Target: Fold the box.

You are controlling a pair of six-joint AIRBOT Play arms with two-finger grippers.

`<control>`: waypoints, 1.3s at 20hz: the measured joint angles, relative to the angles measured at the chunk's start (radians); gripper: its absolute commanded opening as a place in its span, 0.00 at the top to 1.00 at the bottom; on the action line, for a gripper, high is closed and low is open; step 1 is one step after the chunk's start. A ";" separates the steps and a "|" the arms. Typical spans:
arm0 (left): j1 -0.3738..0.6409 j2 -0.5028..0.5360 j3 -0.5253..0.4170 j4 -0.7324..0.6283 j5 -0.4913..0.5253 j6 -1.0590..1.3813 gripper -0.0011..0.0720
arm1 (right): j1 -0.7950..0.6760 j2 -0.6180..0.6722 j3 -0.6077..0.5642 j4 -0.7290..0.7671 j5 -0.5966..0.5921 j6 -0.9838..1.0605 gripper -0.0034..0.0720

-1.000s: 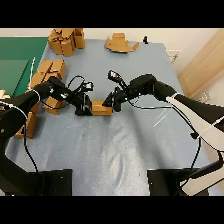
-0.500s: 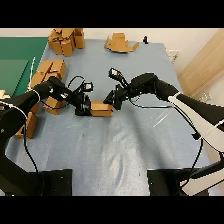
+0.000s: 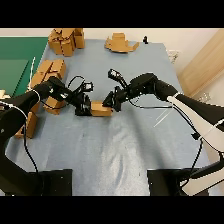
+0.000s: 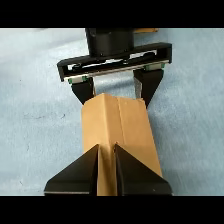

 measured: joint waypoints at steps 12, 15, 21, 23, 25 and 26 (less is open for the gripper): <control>0.000 0.000 0.000 -0.002 0.007 -0.002 0.27 | 0.020 -0.002 0.000 -0.071 0.071 0.000 0.87; 0.000 0.000 0.000 -0.002 0.008 -0.003 0.27 | 0.029 -0.002 0.001 -0.080 0.099 0.000 0.87; 0.000 0.000 0.000 -0.001 0.006 -0.002 0.27 | 0.032 0.003 0.006 -0.088 0.125 0.000 0.91; 0.000 0.000 0.000 -0.001 0.005 -0.001 0.27 | 0.034 0.005 0.010 -0.089 0.125 0.000 0.91; 0.000 0.000 0.000 0.000 0.005 0.000 0.27 | 0.034 0.008 0.014 -0.089 0.125 0.000 0.91; 0.000 0.000 0.000 0.000 0.004 0.000 0.27 | 0.034 0.008 0.016 -0.089 0.124 0.000 0.91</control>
